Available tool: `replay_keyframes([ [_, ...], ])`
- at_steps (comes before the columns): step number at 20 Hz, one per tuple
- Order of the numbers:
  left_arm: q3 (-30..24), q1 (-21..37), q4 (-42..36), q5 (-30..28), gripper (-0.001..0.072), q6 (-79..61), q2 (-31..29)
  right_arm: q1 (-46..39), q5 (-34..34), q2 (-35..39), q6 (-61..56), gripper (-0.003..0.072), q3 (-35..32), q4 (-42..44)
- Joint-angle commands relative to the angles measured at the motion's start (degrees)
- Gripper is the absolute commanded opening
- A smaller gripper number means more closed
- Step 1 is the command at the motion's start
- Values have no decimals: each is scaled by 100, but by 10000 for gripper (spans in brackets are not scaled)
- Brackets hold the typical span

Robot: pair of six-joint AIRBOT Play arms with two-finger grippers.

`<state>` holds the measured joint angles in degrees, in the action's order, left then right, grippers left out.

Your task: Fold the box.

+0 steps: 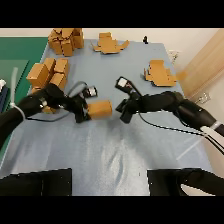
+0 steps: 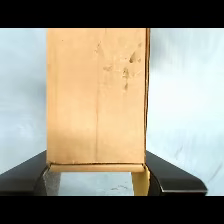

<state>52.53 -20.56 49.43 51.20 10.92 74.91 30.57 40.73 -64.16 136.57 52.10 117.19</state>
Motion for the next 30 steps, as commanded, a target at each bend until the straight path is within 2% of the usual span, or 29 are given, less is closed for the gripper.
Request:
replay_keyframes([
  [1, 428, 592, 238, -380, 13, 1947, -640, -479, 50, 649, -1062, 7, -431, -1040],
  [3, 654, 1145, 984, -479, 13, 2944, -957, -654, 55, 785, -1062, 7, -549, -1049],
  [5, 879, 1672, 1558, -507, 12, 3458, -1023, -704, 39, 798, -1062, 7, -577, -1051],
  [7, 1156, 2070, 1622, -498, 12, 3869, -817, -702, 28, 798, -1062, 7, -581, -1032],
  [9, 1574, 2243, 1635, -306, 12, 4367, -308, -702, 28, 798, -1062, 7, -581, -1029],
  [13, 2441, 2164, 1738, -79, 12, 4876, 953, -702, 48, 798, -1174, 7, -581, -1025],
  [17, 3062, 2151, 1792, -92, 13, 5064, 1766, -702, 63, 798, -1274, 6, -581, -1025],
  [22, 3163, 2149, 2173, -72, 13, 5587, 2050, -702, 72, 798, -1370, 7, -588, -1027],
  [30, 3163, 2131, 2258, 221, 19, 5600, 2052, -702, 79, 669, -1379, 7, -588, -1025],
])
